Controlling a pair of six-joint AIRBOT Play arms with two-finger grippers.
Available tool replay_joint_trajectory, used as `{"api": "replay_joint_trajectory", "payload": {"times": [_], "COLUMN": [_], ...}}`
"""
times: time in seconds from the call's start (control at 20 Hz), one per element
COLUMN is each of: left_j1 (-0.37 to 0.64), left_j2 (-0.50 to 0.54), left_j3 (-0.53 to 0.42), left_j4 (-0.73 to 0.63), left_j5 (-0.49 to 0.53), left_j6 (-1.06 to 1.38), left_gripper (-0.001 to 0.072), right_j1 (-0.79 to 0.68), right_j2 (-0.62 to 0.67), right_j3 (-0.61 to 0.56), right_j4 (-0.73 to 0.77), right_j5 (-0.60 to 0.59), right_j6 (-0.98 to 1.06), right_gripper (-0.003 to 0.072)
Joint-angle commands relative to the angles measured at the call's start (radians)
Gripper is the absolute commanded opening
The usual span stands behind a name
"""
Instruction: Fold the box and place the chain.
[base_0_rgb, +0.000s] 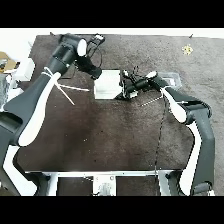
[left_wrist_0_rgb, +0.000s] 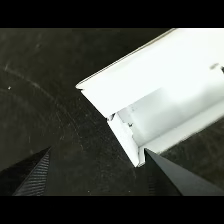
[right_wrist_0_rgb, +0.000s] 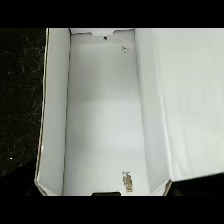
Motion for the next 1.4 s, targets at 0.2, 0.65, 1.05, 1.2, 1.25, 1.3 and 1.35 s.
{"api": "replay_joint_trajectory", "payload": {"times": [0.2,0.65,1.05,1.2,1.25,1.3,1.35], "left_j1": [0.246,0.426,0.426,0.426,0.424,0.419,0.419], "left_j2": [0.004,-0.050,-0.224,-0.225,-0.225,-0.225,-0.232], "left_j3": [-0.049,-0.351,-0.352,-0.352,-0.352,-0.352,-0.351], "left_j4": [-0.563,-1.090,-1.099,-1.082,-1.085,-1.085,-1.086], "left_j5": [0.007,-0.052,-0.083,-0.038,-0.038,-0.036,-0.036], "left_j6": [0.663,1.315,1.601,1.664,1.675,1.678,1.678], "left_gripper": [0.0622,0.0621,0.0714,0.0713,0.0713,0.0713,0.0713], "right_j1": [0.001,0.001,0.001,0.001,0.001,0.001,0.001], "right_j2": [0.000,0.001,0.000,0.000,0.001,0.001,0.000], "right_j3": [0.000,0.000,0.000,0.000,0.000,0.000,0.000], "right_j4": [0.000,0.000,0.000,0.000,0.000,0.000,0.000], "right_j5": [0.000,0.000,0.000,0.000,0.000,0.000,0.000], "right_j6": [0.000,0.000,0.000,0.000,0.000,0.000,0.000], "right_gripper": [0.0445,0.0445,0.0445,0.0445,0.0445,0.0444,0.0445]}}
